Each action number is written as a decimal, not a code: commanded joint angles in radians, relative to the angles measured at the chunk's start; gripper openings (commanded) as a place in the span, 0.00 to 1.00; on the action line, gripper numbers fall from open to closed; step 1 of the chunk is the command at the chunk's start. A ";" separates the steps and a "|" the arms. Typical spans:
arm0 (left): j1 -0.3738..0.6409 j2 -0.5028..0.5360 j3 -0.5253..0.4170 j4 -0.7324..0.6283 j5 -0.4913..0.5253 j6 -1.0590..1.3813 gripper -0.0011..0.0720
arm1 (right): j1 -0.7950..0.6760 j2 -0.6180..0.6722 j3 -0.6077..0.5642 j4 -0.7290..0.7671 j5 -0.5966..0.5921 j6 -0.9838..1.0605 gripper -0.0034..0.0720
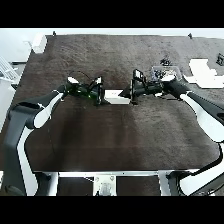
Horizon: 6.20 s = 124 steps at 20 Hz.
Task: Fold the box and place the chain.
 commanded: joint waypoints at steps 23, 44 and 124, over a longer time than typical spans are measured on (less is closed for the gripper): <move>0.000 0.000 0.000 0.000 0.002 0.000 0.66 | -0.013 0.344 -0.024 0.038 -0.090 0.322 0.06; 0.118 0.227 -0.001 0.010 0.000 -0.388 0.03 | -0.075 0.764 -0.690 0.068 -0.443 0.452 0.06; 0.823 1.833 -1.528 -0.325 0.271 -0.337 0.04 | -0.077 1.530 -1.225 0.143 -0.994 0.601 0.06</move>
